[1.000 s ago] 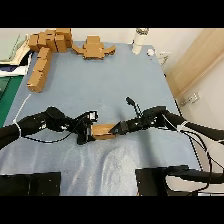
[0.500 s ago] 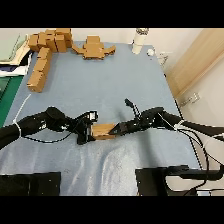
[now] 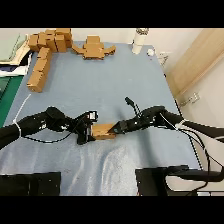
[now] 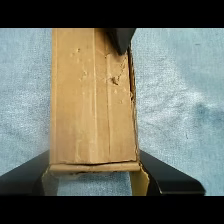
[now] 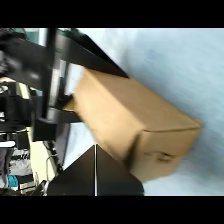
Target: Fold the box.
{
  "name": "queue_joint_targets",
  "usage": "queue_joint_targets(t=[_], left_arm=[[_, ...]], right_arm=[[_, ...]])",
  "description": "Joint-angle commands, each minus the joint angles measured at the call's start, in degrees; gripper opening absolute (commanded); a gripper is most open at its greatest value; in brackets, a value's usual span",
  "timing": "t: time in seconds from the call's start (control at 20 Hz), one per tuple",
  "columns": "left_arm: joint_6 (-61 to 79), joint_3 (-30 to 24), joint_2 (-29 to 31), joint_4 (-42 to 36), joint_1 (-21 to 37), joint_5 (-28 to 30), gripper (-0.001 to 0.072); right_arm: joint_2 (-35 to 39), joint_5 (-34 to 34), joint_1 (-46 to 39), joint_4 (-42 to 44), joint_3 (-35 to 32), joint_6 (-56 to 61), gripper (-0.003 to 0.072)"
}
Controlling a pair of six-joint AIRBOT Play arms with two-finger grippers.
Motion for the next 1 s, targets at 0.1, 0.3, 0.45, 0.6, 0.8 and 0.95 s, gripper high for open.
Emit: queue_joint_targets(t=[0.1,0.3,0.45,0.6,0.8,0.95], left_arm=[[0.1,0.1,0.0,0.0,0.0,0.0,0.037],[0.1,0.1,0.0,0.0,0.0,0.0,0.037],[0.1,0.0,0.0,0.0,0.0,0.0,0.037],[0.1,0.1,0.0,0.0,0.0,0.0,0.037],[0.1,0.1,0.0,-0.2,0.0,0.0,0.037],[0.1,0.1,0.0,-0.9,0.0,0.0,0.037]], right_arm=[[7.7,0.3,-0.5,-0.3,5.0,7.5,0.0003],[10.1,13.0,-0.3,-15.5,12.4,19.2,0.0003],[8.7,20.8,-0.3,-37.2,18.3,33.7,0.0003],[4.7,22.8,-0.3,-52.8,22.7,45.0,0.0003],[-0.3,24.4,1.8,-54.5,23.6,45.0,0.0003],[-1.9,26.6,2.2,-50.2,23.6,45.0,0.0003]])
